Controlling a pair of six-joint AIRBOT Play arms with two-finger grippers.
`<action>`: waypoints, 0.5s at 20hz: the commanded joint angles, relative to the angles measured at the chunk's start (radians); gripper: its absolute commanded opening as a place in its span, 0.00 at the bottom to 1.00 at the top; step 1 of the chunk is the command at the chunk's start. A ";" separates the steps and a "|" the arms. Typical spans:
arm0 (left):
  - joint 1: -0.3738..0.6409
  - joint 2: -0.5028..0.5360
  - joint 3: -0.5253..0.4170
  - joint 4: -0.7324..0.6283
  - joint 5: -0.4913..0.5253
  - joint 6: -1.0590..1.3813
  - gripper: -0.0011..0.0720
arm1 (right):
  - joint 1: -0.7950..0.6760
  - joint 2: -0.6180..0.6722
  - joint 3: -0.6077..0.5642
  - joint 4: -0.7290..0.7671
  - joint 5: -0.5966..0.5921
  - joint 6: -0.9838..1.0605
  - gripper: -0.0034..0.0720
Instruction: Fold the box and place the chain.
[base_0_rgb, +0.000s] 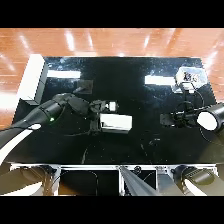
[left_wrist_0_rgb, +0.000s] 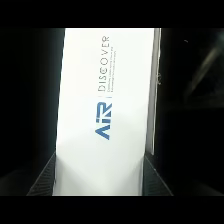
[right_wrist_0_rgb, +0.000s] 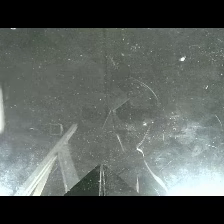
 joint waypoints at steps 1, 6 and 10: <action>0.035 0.077 0.021 0.035 0.010 -0.163 0.04 | 0.000 0.000 0.000 0.000 -0.002 0.000 0.08; 0.219 0.259 0.021 0.210 0.212 -0.522 0.04 | 0.000 0.000 0.000 0.001 -0.045 0.000 0.08; 0.463 0.421 0.021 0.317 0.329 -0.669 0.04 | 0.000 0.000 0.000 0.001 -0.066 -0.001 0.08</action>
